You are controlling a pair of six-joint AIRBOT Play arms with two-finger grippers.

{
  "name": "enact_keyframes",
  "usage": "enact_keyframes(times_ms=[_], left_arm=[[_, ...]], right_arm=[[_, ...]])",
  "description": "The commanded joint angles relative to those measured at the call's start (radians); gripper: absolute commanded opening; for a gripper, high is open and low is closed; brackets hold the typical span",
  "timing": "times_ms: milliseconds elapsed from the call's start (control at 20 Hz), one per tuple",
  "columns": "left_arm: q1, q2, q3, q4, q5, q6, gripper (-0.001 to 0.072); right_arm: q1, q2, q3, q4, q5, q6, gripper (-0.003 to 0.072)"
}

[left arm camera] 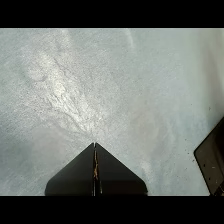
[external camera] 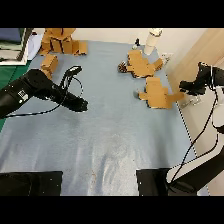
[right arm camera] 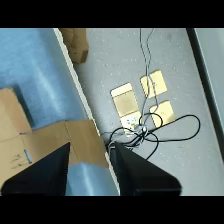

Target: Fold the box.

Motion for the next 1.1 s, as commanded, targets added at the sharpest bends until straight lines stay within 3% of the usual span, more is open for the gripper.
enact_keyframes(times_ms=[0, 200, 300, 350, 400, 450, 650, 800, 900, 1050], left_arm=[[0.000, 0.000, 0.000, 0.000, 0.000, 0.000, 0.0013], [0.000, 0.000, 0.000, 0.000, 0.000, 0.000, 0.0012], [0.000, 0.000, 0.000, 0.000, 0.000, 0.000, 0.0012], [0.000, 0.000, 0.000, 0.000, 0.000, 0.000, 0.0012], [0.000, 0.000, 0.000, 0.000, 0.000, 0.000, 0.0012], [0.000, 0.000, 0.000, 0.000, 0.000, 0.000, 0.0012], [0.000, 0.000, 0.000, 0.000, 0.000, 0.000, 0.0012], [0.000, 0.000, 0.000, 0.000, 0.000, 0.000, 0.0013], [0.000, 0.000, 0.000, 0.000, 0.000, 0.000, 0.0012], [0.000, 0.000, 0.000, 0.000, 0.000, 0.000, 0.0012]], right_arm=[[-0.009, -0.061, 0.038, 0.023, 0.019, -0.035, 0.0442], [-0.009, -0.102, 0.042, 0.120, -0.056, -0.120, 0.0435], [-0.008, -0.113, 0.042, 0.187, -0.135, -0.170, 0.0261], [-0.006, -0.112, 0.042, 0.215, -0.161, -0.190, 0.0128], [-0.002, -0.106, 0.042, 0.243, -0.179, -0.212, 0.0041], [0.004, -0.095, 0.043, 0.276, -0.199, -0.228, 0.0004], [0.048, -0.037, 0.040, 0.458, -0.321, -0.248, 0.0002], [0.124, 0.001, 0.019, 0.490, -0.428, -0.194, 0.0001], [0.177, 0.048, -0.055, 0.489, -0.448, -0.154, 0.0001], [0.270, 0.157, -0.260, 0.489, -0.391, -0.119, 0.0001]])
